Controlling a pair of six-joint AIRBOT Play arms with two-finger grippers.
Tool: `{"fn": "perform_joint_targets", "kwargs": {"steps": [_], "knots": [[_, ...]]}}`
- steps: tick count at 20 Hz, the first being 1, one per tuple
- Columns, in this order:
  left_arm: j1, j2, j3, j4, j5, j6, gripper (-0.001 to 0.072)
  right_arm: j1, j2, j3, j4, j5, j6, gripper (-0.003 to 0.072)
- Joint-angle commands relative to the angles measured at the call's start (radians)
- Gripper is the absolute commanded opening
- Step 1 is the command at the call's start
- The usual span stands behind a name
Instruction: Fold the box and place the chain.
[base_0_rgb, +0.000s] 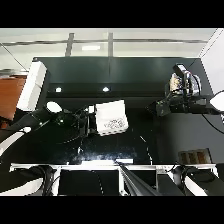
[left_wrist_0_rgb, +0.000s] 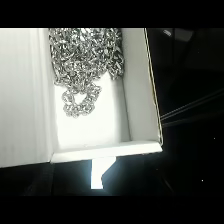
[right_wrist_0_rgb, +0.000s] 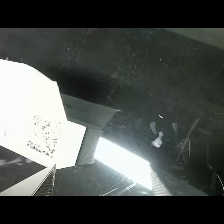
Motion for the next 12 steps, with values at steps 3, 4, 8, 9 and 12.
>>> {"fn": "perform_joint_targets", "kwargs": {"steps": [3, 4, 8, 9, 12], "knots": [[0.011, 0.000, 0.001, 0.051, -0.084, 0.076, 0.0466, 0.000, 0.000, 0.000, 0.000, -0.011, 0.000, 0.0699], [0.011, 0.000, 0.001, 0.051, -0.089, 0.100, 0.0466, 0.000, 0.000, 0.000, 0.000, -0.010, 0.000, 0.0699], [0.011, -0.001, 0.008, 0.052, -0.088, 0.171, 0.0466, 0.000, 0.000, 0.000, 0.000, -0.011, 0.000, 0.0699], [0.011, -0.002, 0.015, 0.052, -0.088, 0.180, 0.0466, 0.000, 0.000, 0.000, 0.000, -0.010, 0.000, 0.0699], [0.011, -0.017, 0.041, 0.052, -0.092, 0.180, 0.0461, 0.000, 0.000, 0.000, 0.000, -0.019, 0.000, 0.0699]]}}
